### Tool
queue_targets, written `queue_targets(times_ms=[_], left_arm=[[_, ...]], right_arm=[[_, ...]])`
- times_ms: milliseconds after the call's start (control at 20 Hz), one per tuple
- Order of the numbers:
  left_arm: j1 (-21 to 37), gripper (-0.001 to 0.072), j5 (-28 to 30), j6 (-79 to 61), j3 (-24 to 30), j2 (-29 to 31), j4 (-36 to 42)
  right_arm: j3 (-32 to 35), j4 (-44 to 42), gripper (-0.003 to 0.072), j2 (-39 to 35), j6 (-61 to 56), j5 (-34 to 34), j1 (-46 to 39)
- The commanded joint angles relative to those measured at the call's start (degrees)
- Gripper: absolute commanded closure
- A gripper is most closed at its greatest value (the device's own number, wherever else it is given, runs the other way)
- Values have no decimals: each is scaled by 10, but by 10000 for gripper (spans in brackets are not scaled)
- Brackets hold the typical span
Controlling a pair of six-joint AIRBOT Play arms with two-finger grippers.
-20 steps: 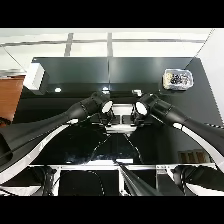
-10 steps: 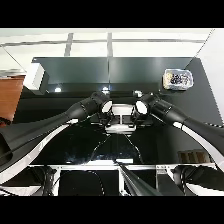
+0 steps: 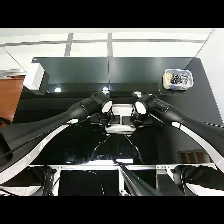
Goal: Fold the box and place the chain.
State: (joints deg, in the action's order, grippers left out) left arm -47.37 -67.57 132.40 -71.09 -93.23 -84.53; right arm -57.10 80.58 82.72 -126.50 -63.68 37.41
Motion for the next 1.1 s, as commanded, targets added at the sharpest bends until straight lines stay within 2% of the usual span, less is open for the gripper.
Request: queue_targets(times_ms=[0, 150, 250, 400, 550, 700, 800, 900, 950, 1000, 1050], left_arm=[[0, 680, 0, 0, 0, 0, -1], [0, 680, 0, 0, 0, 0, -1], [0, 680, 0, 0, 0, 0, -1], [0, 680, 0, 0, 0, 0, 0], [0, 680, -2, 0, 0, 0, 0], [0, 680, -2, 0, 0, 0, 0], [0, 680, -2, 0, 0, 0, 0], [0, 680, -2, 0, 0, 0, 0], [0, 680, -3, 0, 0, -1, 0], [0, 680, -3, 0, 0, -1, 0], [0, 680, -5, 0, 0, -1, 0]], right_arm=[[0, -10, 678, 2, 1, 11, 0], [0, -14, 670, 2, 4, 9, 0], [0, -31, 389, 1, 27, -1, -9], [0, -31, 390, -23, 70, -22, -16], [-9, 1, 390, -97, 112, -63, -19], [-12, 106, 390, -202, 116, -64, -39], [-11, 267, 390, -250, 116, -29, -68], [-1, 419, 390, -250, 115, 25, -114], [9, 438, 271, -242, 115, 71, -152], [13, 428, -34, -224, 115, 105, -196], [13, 404, -34, -196, 111, 126, -246]])
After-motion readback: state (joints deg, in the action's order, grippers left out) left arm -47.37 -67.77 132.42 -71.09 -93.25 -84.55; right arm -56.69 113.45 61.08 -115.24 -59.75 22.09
